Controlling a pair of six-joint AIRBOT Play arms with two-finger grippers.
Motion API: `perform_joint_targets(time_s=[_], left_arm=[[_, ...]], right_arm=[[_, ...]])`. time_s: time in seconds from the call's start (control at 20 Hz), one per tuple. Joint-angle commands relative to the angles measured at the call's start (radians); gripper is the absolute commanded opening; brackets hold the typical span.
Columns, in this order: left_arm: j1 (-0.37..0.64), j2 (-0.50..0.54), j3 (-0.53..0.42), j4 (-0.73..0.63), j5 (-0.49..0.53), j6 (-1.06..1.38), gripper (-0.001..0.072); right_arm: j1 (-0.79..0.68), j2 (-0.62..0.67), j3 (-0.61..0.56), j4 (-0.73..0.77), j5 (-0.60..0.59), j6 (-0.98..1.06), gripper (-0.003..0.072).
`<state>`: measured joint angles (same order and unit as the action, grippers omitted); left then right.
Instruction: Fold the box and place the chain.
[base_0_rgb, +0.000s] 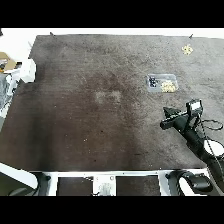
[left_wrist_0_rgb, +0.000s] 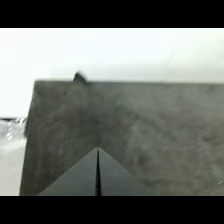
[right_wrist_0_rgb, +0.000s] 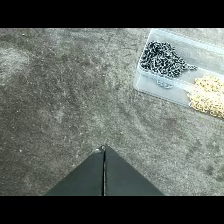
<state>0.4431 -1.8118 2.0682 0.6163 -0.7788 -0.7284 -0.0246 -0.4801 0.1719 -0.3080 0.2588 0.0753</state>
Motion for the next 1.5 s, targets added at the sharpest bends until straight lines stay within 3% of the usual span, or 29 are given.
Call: perform_joint_targets(time_s=[0.0, 0.2, 0.3, 0.45, 0.7, 0.8, 1.0, 1.2, 1.45], left_arm=[[-0.014, 0.135, -0.08, -0.141, 0.027, 0.088, 0.0004], [-0.1, 0.385, -0.373, -0.146, 0.203, 0.332, 0.0004], [-0.157, 0.519, -0.575, -0.172, 0.345, 0.454, 0.0004], [-0.249, 0.729, -0.934, -0.372, 0.541, 0.737, 0.0004], [-0.358, 1.068, -1.431, -0.783, 0.53, 1.093, 0.0004], [-0.377, 1.223, -1.577, -0.851, 0.533, 1.157, 0.0004], [-0.378, 1.541, -1.809, -0.863, 0.538, 1.146, 0.0004], [-0.378, 1.79, -1.964, -0.863, 0.629, 1.064, 0.0005], [-0.378, 1.832, -1.997, -0.863, 0.639, 1.058, 0.0007]], right_arm=[[0.001, 0.001, -0.001, -0.002, -0.005, 0.0, 0.0001], [0.001, 0.001, -0.001, -0.002, -0.005, 0.0, 0.0001], [0.001, 0.001, -0.001, -0.002, -0.005, 0.0, 0.0002], [0.001, 0.001, -0.002, -0.002, -0.005, 0.0, 0.0001], [0.001, 0.001, -0.003, -0.002, -0.005, 0.0, 0.0001], [0.001, 0.001, -0.003, -0.002, -0.005, 0.0, 0.0001], [0.001, 0.001, -0.003, -0.002, -0.005, 0.0, 0.0001], [0.001, 0.001, -0.003, -0.002, -0.005, 0.0, 0.0001], [0.001, 0.001, -0.003, -0.002, -0.005, 0.0, 0.0001]])
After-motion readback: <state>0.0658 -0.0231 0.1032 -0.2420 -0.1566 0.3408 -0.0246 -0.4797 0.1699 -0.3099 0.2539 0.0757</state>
